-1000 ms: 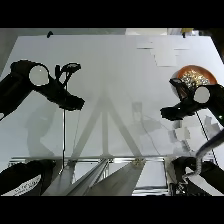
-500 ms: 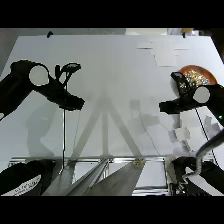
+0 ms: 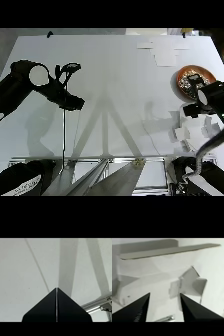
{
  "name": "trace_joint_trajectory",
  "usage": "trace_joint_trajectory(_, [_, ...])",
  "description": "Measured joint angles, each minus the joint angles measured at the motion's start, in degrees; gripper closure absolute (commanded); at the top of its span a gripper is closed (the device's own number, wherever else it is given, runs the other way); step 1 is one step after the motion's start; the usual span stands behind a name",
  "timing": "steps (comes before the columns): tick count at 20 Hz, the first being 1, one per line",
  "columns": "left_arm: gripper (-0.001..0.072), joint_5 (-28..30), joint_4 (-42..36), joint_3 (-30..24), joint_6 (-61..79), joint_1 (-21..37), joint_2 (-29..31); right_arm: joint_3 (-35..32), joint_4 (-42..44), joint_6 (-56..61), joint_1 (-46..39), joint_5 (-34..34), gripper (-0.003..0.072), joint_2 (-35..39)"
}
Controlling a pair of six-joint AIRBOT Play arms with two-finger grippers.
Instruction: Fold the box and place the chain.
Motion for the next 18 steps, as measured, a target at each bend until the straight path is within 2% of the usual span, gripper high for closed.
trace_joint_trajectory(5, [0.0701,0.0,-0.02,0.0,0.0,0.0,0.0,0.0,-3.69,-5.01,-11.15,6.49,0.0148,0.0])
trace_joint_trajectory(9, [0.0701,0.0,-0.02,0.0,0.0,0.0,0.0,0.02,-3.23,-7.8,-18.14,6.51,0.0148,-1.31])
trace_joint_trajectory(14, [0.0701,0.0,-0.02,0.02,0.0,0.0,0.0,0.02,-3.69,-8.79,-20.9,4.42,0.0162,-6.54])
trace_joint_trajectory(18, [0.0701,0.0,-0.02,0.02,0.02,0.0,0.0,0.02,-5.57,-8.79,-23.43,1.46,0.0302,-11.63])
